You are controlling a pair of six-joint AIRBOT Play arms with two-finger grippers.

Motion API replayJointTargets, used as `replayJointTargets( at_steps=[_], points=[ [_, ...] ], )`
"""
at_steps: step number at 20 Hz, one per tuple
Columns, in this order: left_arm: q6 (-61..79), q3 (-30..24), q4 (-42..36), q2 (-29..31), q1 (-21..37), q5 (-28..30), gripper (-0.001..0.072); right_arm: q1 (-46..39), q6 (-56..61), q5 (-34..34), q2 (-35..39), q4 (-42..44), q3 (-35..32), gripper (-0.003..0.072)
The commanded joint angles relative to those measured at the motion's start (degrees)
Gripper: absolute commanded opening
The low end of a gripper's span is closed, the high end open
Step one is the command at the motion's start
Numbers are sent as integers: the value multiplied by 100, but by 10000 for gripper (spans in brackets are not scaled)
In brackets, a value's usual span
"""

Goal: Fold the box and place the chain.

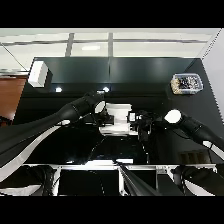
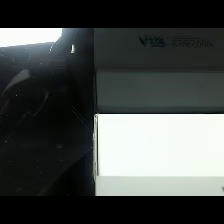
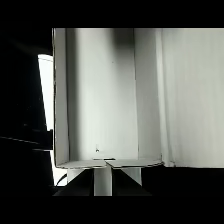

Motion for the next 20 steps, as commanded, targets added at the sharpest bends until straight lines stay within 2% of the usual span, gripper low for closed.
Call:
replayJointTargets(
  at_steps=[1, 5, 10, 12, 13, 14, 16, 17, 18, 20],
  points=[
    [-2, 2, -2, 0, 4, 4, 27, 4, 105, 7, -42, 520, 0, 118],
    [-2, 2, -109, 0, 7, 15, 27, 48, 105, -68, -431, 1340, 0, 127],
    [-2, 2, -107, 0, 7, 20, 27, 109, 153, -234, -605, 1377, 0, 127],
    [-2, 2, -107, 0, 7, 17, 27, 107, 284, -295, -605, 1368, 0, 291],
    [-2, 2, -107, 0, 7, 20, 27, 96, 339, -280, -605, 1333, 0, 163],
    [-2, 2, -107, 0, 7, 20, 27, 98, 415, -280, -605, 1266, 0, 97],
    [-2, 2, -107, 0, 7, 17, 27, 96, 605, -330, -605, 1266, 0, 371],
    [-2, 2, -107, 0, 7, 17, 27, 96, 684, -317, -601, 1196, 0, 164],
    [-2, 2, -107, 0, 7, 17, 27, 94, 846, -321, -575, 1075, 2, 12],
    [-2, 2, -105, 0, 7, 20, 27, -20, 1797, -306, -411, 778, 13, 12]
  ],
)
